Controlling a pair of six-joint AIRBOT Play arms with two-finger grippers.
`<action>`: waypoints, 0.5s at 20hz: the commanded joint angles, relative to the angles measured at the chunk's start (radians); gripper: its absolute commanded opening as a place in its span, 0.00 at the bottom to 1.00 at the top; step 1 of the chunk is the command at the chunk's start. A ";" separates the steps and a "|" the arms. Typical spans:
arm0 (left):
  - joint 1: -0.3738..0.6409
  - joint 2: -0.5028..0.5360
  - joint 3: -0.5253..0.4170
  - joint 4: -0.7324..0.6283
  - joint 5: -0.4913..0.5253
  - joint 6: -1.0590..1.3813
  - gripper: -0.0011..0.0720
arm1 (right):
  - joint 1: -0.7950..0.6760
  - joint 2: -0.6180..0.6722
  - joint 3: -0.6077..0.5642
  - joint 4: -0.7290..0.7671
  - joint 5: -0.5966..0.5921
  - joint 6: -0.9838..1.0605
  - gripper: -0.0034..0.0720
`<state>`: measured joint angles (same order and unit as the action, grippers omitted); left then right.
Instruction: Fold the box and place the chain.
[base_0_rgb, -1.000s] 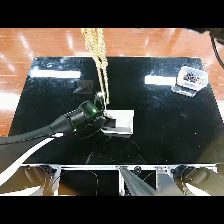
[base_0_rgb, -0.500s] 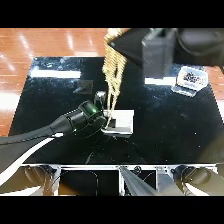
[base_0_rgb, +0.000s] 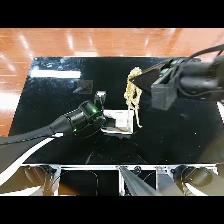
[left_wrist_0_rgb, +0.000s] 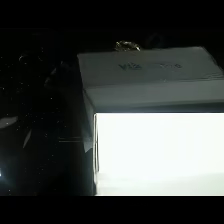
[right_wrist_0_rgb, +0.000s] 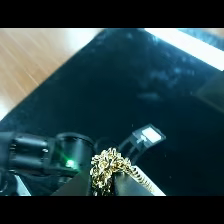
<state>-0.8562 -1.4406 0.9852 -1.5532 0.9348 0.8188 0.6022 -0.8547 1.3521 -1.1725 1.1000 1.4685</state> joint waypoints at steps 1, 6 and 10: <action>0.000 0.000 0.000 0.000 0.000 0.000 0.05 | 0.000 -0.005 -0.080 -0.006 -0.096 0.016 0.07; 0.000 0.000 0.000 0.000 0.000 0.000 0.05 | 0.000 -0.045 -0.079 0.098 -0.222 -0.035 0.07; 0.000 0.000 0.000 0.000 -0.001 0.000 0.05 | 0.003 -0.069 -0.079 0.182 -0.262 -0.085 0.07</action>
